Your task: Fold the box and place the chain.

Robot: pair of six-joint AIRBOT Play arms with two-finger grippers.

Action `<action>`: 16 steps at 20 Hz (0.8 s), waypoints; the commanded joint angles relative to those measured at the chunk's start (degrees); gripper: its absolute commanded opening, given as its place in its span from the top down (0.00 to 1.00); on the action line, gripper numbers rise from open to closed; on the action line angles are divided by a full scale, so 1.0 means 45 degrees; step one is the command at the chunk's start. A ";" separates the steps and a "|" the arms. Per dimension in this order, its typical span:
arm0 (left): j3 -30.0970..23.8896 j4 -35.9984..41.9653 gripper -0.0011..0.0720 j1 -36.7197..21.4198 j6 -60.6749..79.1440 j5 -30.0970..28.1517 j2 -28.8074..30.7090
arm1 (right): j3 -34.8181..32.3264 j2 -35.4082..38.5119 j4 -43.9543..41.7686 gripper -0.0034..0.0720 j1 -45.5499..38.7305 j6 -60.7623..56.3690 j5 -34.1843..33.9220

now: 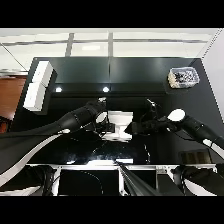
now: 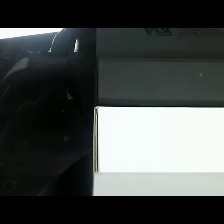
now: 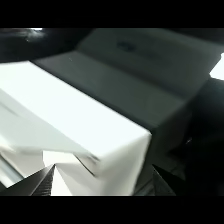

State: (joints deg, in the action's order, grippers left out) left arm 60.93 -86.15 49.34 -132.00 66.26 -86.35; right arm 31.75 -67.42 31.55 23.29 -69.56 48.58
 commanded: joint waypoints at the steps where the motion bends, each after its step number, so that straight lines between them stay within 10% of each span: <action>1: 0.0005 -0.0034 0.94 -0.0010 0.0000 0.0102 0.0010 | 0.1195 0.0000 0.3351 0.11 0.1613 -0.3740 -0.0899; 5: 0.0005 -0.0034 0.94 -0.0010 0.0000 0.0097 0.0005 | 0.2322 -0.0073 0.7368 0.23 0.2798 -0.8252 -0.0510; 8: 0.0005 -0.0034 0.94 -0.0010 0.0000 0.0068 0.0005 | 0.2909 -0.0155 0.7922 0.49 0.3483 -0.9146 -0.0112; 16: 0.0005 -0.0039 0.95 -0.0010 0.0000 0.0049 0.0005 | 0.3313 -0.1049 1.0142 0.49 0.4716 -1.2760 0.1049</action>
State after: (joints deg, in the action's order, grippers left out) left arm 60.93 -86.30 49.34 -131.98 66.59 -86.35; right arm 46.04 -70.61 74.24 42.59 -120.86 52.07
